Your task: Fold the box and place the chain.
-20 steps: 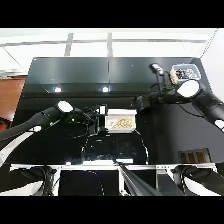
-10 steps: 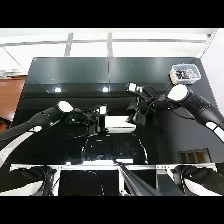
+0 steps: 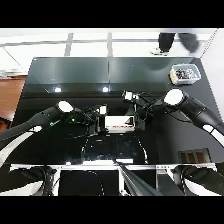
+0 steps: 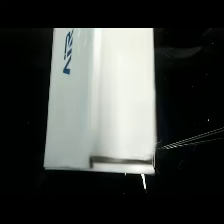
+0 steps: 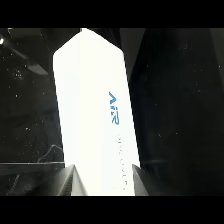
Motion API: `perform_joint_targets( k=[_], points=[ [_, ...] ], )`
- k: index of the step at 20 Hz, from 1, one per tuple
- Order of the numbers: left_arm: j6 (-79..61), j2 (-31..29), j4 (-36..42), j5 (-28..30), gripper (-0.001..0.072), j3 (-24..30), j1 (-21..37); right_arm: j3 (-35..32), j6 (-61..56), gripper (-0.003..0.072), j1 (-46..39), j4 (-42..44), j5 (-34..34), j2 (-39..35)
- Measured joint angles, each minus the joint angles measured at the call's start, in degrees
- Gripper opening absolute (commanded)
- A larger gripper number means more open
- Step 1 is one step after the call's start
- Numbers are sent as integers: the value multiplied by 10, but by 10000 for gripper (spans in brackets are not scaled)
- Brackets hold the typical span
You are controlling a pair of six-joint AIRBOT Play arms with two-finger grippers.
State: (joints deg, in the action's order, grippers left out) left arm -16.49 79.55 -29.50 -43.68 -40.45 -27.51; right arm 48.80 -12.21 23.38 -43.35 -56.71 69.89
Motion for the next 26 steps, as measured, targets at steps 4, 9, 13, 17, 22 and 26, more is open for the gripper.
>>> perform_joint_targets(
  k=[4,9,13,17,22,26],
  points=[
    [0,0,0,0,466,0,0,-4,-2,166,0,-2,0,1],
    [0,0,0,0,467,0,0,-13,-5,275,0,-13,-7,1],
    [0,0,0,0,467,0,0,-18,-6,276,0,-13,-3,2],
    [0,0,0,0,467,0,0,-25,-6,276,0,-17,-3,2],
    [0,0,0,0,467,0,0,-26,-31,275,0,-32,-4,-3],
    [0,0,0,0,467,0,0,-20,-134,116,0,-15,-4,-27]
  ],
)
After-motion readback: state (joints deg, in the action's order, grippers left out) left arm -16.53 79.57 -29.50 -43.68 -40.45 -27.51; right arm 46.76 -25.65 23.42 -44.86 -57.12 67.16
